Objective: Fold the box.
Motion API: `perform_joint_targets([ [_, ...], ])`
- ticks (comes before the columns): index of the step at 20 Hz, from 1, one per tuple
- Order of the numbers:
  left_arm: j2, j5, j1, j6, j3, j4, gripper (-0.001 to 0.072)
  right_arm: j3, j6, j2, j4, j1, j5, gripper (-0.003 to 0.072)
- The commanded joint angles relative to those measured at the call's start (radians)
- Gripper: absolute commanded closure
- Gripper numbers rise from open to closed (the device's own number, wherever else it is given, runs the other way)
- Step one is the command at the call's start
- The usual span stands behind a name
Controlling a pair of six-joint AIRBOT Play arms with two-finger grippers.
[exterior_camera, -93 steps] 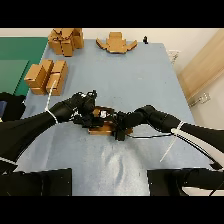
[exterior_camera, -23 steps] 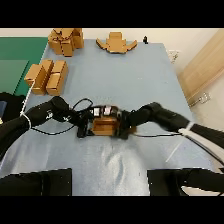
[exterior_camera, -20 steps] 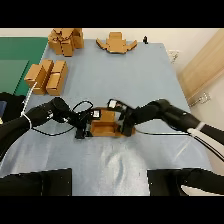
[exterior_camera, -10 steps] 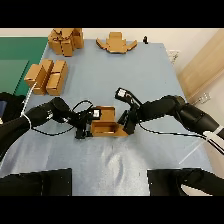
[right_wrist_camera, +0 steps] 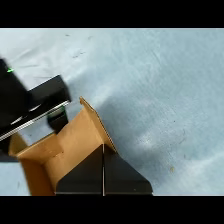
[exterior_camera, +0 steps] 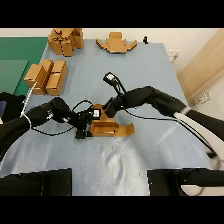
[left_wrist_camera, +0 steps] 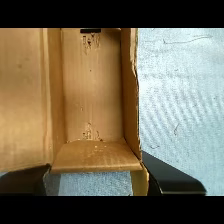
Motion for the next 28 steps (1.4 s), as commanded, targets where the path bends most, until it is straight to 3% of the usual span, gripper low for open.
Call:
perform_joint_targets([
  [1, 0.0, -0.005, 0.0, 0.0, 0.001, 0.0, 0.0475, 0.111, 0.099, -0.212, -0.006, -0.034, -0.177, 0.0689],
  [4, 0.0, -0.004, 0.0, 0.0, 0.001, 0.0, 0.0476, 0.114, 0.109, -0.286, -0.005, -0.045, -0.353, 0.0688],
  [7, 0.0, -0.004, 0.0, 0.0, 0.001, 0.0, 0.0476, 0.13, 0.105, -0.262, -0.005, -0.045, -0.364, 0.0688],
  [12, 0.0, -0.005, 0.0, 0.0, 0.001, 0.0, 0.0475, 0.109, 0.082, -0.061, -0.098, -0.064, -0.383, 0.0688],
  [14, 0.0, -0.008, 0.0, 0.0, 0.001, 0.0, 0.0475, -0.047, -0.01, 0.119, -0.094, -0.079, -0.305, 0.0688],
  [18, 0.0, -0.006, 0.0, 0.0, 0.001, 0.0, 0.0475, -0.462, -0.216, 0.498, -0.194, -0.08, -0.003, 0.0684],
  [19, 0.0, -0.006, 0.0, 0.0, 0.001, 0.0, 0.0475, -0.529, -0.335, 0.539, -0.192, -0.08, 0.046, 0.0576],
  [20, 0.0, -0.006, 0.0, 0.0, 0.001, 0.0, 0.0476, -0.567, -0.446, 0.55, -0.18, -0.08, 0.077, 0.0273],
  [21, 0.0, -0.006, 0.0, 0.0, 0.001, 0.0, 0.0475, -0.581, -0.512, 0.541, -0.179, -0.08, 0.098, 0.0143],
  [28, 0.0, -0.006, 0.0, 0.0, 0.001, 0.0, 0.0476, -0.495, -0.578, 0.333, -0.038, -0.037, 0.138, 0.0153],
])
